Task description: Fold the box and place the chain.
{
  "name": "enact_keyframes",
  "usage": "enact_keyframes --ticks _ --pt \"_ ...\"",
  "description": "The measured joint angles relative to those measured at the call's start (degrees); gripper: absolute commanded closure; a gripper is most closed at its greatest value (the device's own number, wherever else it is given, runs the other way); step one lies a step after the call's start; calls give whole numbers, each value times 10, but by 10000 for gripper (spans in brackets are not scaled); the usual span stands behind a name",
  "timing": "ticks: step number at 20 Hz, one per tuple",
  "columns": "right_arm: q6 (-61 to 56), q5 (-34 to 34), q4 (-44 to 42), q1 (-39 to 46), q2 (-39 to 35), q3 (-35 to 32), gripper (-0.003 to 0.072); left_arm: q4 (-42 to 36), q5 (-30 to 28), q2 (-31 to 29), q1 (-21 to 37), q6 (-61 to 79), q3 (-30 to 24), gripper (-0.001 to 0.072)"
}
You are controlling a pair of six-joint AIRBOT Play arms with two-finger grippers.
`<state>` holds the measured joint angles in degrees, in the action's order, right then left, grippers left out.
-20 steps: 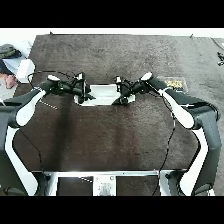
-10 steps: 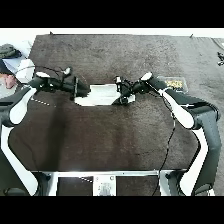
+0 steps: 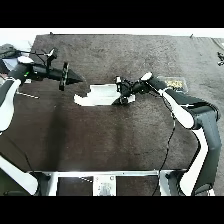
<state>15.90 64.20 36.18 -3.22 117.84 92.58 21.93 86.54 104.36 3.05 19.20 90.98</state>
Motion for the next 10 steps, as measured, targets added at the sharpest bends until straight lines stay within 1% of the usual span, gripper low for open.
enact_keyframes --ticks 3,5,7,10 --pt "0 0 0 0 0 0 318 3 -89 -83 -16 3 -100 706" --pt "0 0 0 0 0 0 318 2 -144 -127 -37 3 -168 706" --pt "0 0 0 0 0 0 318 2 -178 -148 -63 -5 -219 706" --pt "0 0 0 0 0 0 318 0 -226 -156 -106 -31 -267 703"
